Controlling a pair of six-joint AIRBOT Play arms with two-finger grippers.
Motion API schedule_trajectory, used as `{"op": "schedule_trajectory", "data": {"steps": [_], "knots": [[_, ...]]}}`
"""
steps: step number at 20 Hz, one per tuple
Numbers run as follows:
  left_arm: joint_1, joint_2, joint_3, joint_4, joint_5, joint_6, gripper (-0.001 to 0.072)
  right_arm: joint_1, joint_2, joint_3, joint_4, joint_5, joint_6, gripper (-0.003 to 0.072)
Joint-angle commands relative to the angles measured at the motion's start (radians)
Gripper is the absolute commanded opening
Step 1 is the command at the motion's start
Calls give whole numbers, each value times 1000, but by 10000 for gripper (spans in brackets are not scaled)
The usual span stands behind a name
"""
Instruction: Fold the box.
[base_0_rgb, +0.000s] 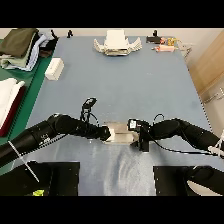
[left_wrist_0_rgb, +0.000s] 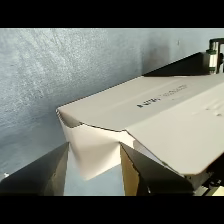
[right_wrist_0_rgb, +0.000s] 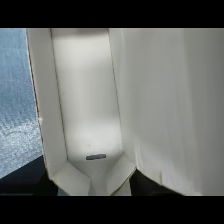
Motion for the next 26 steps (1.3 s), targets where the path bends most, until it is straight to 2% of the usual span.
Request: {"op": "schedule_trajectory", "data": {"steps": [1,3,4,8,9,12,15,22,26], "knots": [[-60,-28,31,91,19,-126,459,0,0,0,0,0,0,466],[-80,-47,56,145,14,-181,458,0,0,0,0,0,0,466],[-87,-57,70,182,4,-219,434,0,0,0,0,0,0,466],[-108,-103,119,288,-72,-357,412,0,0,0,0,0,0,466],[-117,-117,132,315,-88,-389,374,0,0,0,0,0,0,466],[-162,-171,192,446,-150,-511,362,0,0,0,0,0,0,466],[-202,-241,264,570,-259,-620,362,0,0,0,0,0,0,466],[-275,-373,381,644,-391,-711,362,0,0,0,0,0,0,466],[-288,-433,424,652,-403,-726,362,0,0,0,0,0,0,466]]}}
